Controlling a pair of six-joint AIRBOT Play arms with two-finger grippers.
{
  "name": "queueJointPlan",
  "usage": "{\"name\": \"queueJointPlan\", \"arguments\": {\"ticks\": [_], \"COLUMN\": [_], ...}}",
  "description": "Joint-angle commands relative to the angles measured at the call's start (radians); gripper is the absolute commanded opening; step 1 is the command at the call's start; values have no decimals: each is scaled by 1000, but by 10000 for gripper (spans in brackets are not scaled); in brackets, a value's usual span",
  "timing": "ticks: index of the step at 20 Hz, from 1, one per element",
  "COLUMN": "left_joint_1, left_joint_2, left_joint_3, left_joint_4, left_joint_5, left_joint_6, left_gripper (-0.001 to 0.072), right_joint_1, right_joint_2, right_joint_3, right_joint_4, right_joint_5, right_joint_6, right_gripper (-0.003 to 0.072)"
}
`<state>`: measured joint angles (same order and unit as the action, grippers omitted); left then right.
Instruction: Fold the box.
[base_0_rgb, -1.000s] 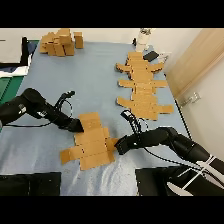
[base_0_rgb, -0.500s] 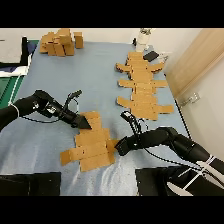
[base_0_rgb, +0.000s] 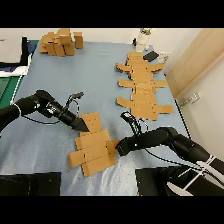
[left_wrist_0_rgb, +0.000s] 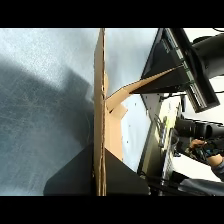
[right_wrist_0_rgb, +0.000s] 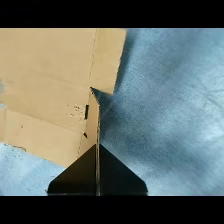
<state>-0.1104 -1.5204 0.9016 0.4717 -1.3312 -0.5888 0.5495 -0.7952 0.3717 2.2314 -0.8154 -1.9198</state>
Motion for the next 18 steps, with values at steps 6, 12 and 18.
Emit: {"name": "queueJointPlan", "arguments": {"ticks": [6, 12, 18], "left_joint_1": [-2, -120, -306], "left_joint_2": [1, 78, 257], "left_joint_3": [1, 3, 3], "left_joint_4": [7, -8, 2], "left_joint_5": [38, 242, 409], "left_joint_6": [91, 247, 451], "left_gripper": [17, 17, 17], "right_joint_1": [-7, -143, -180], "right_joint_2": [0, 0, -42], "right_joint_3": [16, 195, 240], "right_joint_4": [-27, -235, -227], "right_joint_5": [92, 106, 100], "right_joint_6": [9, 112, 207], "right_gripper": [407, 387, 2]}}
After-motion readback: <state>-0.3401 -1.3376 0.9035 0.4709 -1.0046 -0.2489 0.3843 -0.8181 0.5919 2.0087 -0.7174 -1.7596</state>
